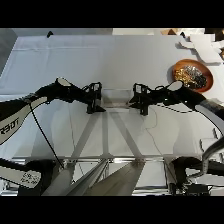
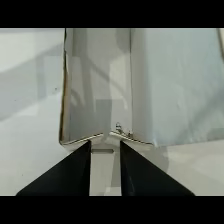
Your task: Fold the box and place the chain.
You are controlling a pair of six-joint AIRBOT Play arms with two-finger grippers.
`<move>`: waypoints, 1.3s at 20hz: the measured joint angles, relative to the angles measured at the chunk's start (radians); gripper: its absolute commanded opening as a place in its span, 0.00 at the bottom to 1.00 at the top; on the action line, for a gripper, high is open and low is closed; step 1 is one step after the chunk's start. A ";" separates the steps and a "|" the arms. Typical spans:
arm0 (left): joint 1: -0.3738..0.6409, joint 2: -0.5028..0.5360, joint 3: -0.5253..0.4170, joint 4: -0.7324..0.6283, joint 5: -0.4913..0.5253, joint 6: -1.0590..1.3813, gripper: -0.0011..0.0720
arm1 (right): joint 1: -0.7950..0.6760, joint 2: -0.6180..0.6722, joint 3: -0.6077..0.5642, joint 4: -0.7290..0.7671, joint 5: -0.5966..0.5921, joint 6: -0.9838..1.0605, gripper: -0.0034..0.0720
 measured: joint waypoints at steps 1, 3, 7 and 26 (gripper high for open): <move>0.000 0.000 0.000 0.000 0.000 0.000 0.69 | 0.005 -0.001 0.000 0.002 -0.003 -0.002 0.25; 0.000 0.000 0.000 0.000 0.000 0.000 0.69 | 0.011 -0.004 0.000 0.007 -0.013 -0.002 0.29; 0.000 0.000 0.000 0.000 0.000 -0.001 0.69 | 0.015 -0.023 0.000 0.043 -0.036 -0.002 0.60; 0.000 0.000 0.000 0.000 0.001 -0.001 0.69 | -0.049 0.193 -0.013 -0.128 -0.042 0.436 0.05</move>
